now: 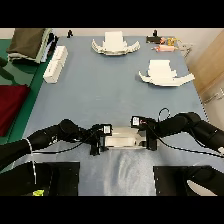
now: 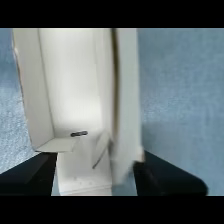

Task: Fold the box.

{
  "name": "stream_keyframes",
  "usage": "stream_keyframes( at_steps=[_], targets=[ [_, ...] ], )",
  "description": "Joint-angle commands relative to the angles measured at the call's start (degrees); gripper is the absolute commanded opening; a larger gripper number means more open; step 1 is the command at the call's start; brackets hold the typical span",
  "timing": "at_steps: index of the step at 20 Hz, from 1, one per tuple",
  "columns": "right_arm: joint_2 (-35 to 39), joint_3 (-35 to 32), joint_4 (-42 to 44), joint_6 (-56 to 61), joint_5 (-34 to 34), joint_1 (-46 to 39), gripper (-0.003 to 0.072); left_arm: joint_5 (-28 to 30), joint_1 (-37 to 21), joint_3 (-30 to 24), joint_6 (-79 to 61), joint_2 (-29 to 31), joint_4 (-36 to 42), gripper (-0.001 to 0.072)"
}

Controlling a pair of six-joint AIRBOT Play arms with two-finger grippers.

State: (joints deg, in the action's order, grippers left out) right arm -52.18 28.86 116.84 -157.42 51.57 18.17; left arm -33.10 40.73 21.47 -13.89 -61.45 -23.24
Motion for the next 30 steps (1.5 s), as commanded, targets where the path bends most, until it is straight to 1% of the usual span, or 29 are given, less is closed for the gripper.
stream_keyframes(
  at_steps=[1, 4, 7, 8, 9, 10, 11, 12, 13, 14, 17, 19, 23, 26, 28, 30],
  targets=[
    [4.6, 2.5, -3.2, 7.4, 2.4, 0.0, 0.0717, 0.1, 0.0, 0.0, 0.0, 0.0, 0.0, 0.0522],
    [9.1, 3.4, -4.2, 16.5, 6.6, 0.0, 0.0714, 0.1, 0.0, 0.0, 0.0, 0.0, 0.0, 0.0522],
    [12.5, 3.4, -4.3, 33.0, 13.9, 0.0, 0.0696, 0.1, 0.0, 0.0, 0.0, 0.0, 0.0, 0.0522],
    [13.3, 3.4, -3.9, 37.8, 16.7, 0.0, 0.0585, 0.1, 0.0, 0.0, 0.0, 0.0, 0.0, 0.0522],
    [13.7, 3.4, -3.0, 42.6, 19.5, 0.0, 0.0445, 0.1, 0.0, 0.0, 0.0, 0.0, 0.0, 0.0522],
    [13.7, 3.4, -1.0, 45.9, 21.8, 0.0, 0.0287, 0.1, 0.0, 0.0, 0.0, 0.0, 0.0, 0.0522],
    [13.5, 3.1, 2.1, 46.8, 22.6, 0.0, 0.0035, 0.1, 0.0, 0.0, 0.0, 0.0, 0.0, 0.0522],
    [13.2, 2.8, 7.0, 46.8, 21.9, 0.0, 0.0004, 0.1, 0.0, 0.0, 0.0, 0.0, 0.0, 0.0522],
    [12.7, 2.8, 11.3, 46.8, 19.8, 0.0, 0.0004, 0.1, 0.0, 0.0, 0.0, 0.0, 0.0, 0.0522],
    [12.1, 2.8, 14.5, 46.8, 16.1, 0.1, 0.0004, 0.1, 0.0, 0.0, 0.0, 0.0, 0.0, 0.0522],
    [9.4, 3.0, 19.5, 46.9, 3.3, 0.2, 0.0004, 0.1, 0.0, 0.0, 0.0, 0.0, 0.0, 0.0522],
    [7.0, 3.0, 20.3, 47.1, -2.3, 0.2, 0.0003, 0.1, 0.0, 0.0, 0.0, 0.0, 0.1, 0.0522],
    [0.9, 3.0, 19.7, 47.0, -10.7, 0.1, 0.0004, 0.1, 0.0, 0.0, 0.0, 0.0, 0.0, 0.0522],
    [-5.6, 3.0, 19.4, 46.9, -13.4, 0.1, 0.0003, 0.1, 0.0, 0.0, 0.0, 0.0, 0.0, 0.0522],
    [-10.3, 3.0, 19.2, 46.8, -12.9, 0.2, 0.0002, 0.1, 0.0, 0.0, 0.0, 0.0, 0.0, 0.0522],
    [-13.4, 3.0, 19.3, 45.1, -12.1, 0.2, 0.0002, 0.1, 0.0, 0.0, 0.0, 0.0, 0.0, 0.0522]
  ],
)
